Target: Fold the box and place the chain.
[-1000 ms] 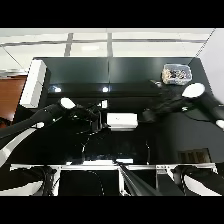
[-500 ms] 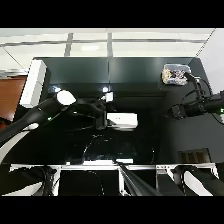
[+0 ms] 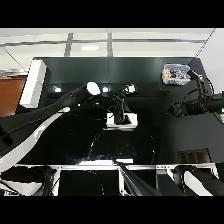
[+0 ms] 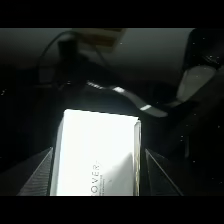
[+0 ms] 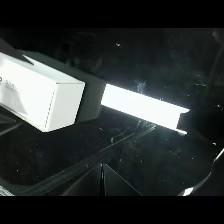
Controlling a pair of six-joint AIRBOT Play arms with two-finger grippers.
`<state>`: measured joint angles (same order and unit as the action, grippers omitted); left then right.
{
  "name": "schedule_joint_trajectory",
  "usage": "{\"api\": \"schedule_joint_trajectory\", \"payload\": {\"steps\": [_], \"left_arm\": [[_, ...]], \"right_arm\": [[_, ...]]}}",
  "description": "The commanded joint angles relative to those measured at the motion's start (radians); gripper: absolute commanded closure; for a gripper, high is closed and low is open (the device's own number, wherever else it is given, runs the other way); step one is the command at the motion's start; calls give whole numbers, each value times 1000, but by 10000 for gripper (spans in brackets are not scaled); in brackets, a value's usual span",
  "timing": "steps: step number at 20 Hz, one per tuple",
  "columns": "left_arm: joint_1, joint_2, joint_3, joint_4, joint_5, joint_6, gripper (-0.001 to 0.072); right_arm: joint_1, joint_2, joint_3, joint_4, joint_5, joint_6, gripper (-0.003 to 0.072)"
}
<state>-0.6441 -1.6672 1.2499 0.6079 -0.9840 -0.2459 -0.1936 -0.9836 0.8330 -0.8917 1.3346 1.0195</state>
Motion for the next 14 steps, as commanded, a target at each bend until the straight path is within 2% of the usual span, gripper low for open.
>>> {"api": "schedule_joint_trajectory", "payload": {"steps": [1, 7, 14], "left_arm": [[13, -32, 33, 33, -72, -32, -11], [11, -32, 76, 185, -174, -55, -11], [-39, -32, 133, 376, -173, -182, -11]], "right_arm": [[-1, 0, 0, 0, -23, -7, 668], [-1, 0, 0, 0, -37, -7, 668], [-1, 0, -2, -1, -38, -7, 668]]}}
